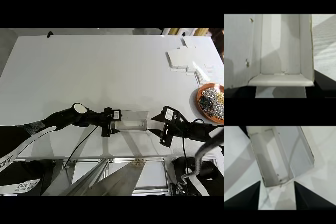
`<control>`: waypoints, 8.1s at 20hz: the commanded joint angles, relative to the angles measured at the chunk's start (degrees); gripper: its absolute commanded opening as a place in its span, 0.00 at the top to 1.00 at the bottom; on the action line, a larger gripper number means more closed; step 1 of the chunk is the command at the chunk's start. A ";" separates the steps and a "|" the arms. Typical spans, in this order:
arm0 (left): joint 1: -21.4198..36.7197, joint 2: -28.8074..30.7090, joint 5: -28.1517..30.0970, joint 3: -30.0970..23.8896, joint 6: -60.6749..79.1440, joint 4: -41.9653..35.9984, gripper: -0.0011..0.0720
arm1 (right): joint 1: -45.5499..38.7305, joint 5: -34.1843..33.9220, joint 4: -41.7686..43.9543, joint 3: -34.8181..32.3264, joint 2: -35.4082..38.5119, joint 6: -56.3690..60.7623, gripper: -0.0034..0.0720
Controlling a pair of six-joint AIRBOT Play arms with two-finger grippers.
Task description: Fold the box and place the chain.
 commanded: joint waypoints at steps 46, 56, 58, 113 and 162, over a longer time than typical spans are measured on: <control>-0.26 3.45 -1.49 0.09 -14.75 11.43 0.14 | 0.02 -9.53 9.11 0.00 -0.24 -0.46 0.35; -0.26 3.43 -1.38 0.09 -14.78 10.29 0.45 | 0.02 -9.29 9.09 0.00 -0.24 -0.48 0.35; -0.20 3.45 -1.27 0.09 -14.78 10.56 0.45 | 0.02 -7.37 8.61 -0.02 -0.33 -0.46 0.35; -0.26 3.45 -2.19 0.11 -14.78 10.49 0.45 | 1.68 -0.66 -4.07 9.20 -19.26 8.35 0.88; -0.26 3.45 -2.14 0.11 -14.78 10.49 0.45 | -16.13 10.14 -19.26 10.91 -10.75 55.82 0.93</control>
